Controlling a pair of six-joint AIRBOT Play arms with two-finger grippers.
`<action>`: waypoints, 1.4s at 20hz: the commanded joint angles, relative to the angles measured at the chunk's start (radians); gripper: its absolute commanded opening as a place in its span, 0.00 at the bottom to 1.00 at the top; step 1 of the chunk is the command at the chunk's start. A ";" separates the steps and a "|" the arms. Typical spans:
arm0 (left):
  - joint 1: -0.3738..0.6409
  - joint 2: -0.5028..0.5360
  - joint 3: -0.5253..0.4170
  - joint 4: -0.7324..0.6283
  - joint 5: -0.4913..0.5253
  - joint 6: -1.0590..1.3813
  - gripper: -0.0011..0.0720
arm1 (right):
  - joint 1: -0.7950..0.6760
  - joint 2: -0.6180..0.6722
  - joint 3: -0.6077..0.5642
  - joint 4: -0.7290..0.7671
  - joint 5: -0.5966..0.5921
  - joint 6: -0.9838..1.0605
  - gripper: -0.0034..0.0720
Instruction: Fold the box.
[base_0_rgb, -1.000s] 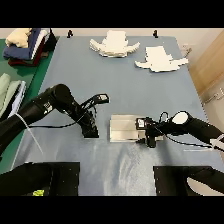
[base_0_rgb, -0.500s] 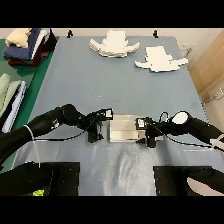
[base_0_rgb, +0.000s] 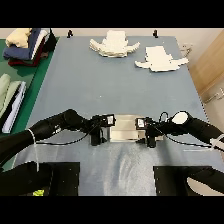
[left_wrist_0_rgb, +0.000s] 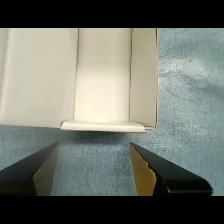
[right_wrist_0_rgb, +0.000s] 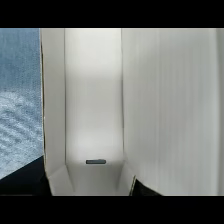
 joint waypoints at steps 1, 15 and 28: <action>-0.002 -0.002 -0.008 -0.040 0.006 0.024 0.97 | 0.000 0.000 0.000 0.000 0.000 0.000 0.70; -0.058 -0.005 -0.035 -0.159 0.116 0.097 0.97 | 0.000 0.000 0.000 0.000 0.000 0.000 0.70; -0.119 -0.037 -0.041 -0.165 0.167 0.096 0.94 | 0.000 0.000 0.000 0.000 0.000 0.000 0.70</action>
